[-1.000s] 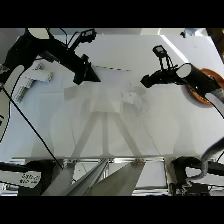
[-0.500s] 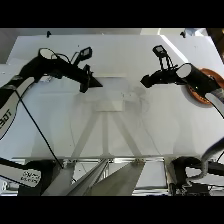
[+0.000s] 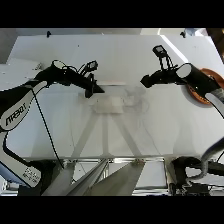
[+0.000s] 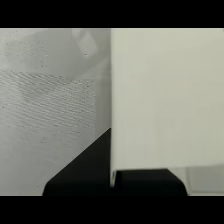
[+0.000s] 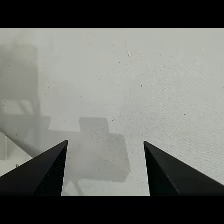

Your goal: Fold the box and place the chain.

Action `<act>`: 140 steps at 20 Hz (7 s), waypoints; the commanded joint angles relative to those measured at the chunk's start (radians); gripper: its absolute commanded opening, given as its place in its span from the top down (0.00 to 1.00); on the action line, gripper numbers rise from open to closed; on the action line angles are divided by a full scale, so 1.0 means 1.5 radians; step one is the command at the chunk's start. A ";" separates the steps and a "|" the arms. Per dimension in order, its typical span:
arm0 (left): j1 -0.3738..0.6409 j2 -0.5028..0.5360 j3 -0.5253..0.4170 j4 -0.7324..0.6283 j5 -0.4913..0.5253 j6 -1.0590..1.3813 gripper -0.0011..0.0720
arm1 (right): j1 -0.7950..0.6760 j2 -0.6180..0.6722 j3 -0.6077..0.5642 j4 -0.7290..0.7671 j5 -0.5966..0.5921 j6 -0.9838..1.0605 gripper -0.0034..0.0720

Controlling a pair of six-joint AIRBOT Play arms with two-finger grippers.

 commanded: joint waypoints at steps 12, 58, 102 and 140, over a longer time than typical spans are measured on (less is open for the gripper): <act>0.001 -0.027 -0.001 -0.005 0.011 0.051 0.97 | 0.000 0.001 0.001 0.000 0.000 0.000 0.26; 0.000 -0.027 -0.001 -0.005 0.012 0.051 0.97 | 0.135 0.479 -0.262 0.056 0.173 -0.358 0.04; -0.001 -0.027 -0.001 -0.005 0.012 0.051 0.97 | 0.221 0.093 -0.299 0.785 -0.261 -1.211 0.04; 0.000 -0.027 -0.001 -0.005 0.012 0.051 0.97 | 0.205 0.107 -0.290 0.313 -0.151 -0.760 0.04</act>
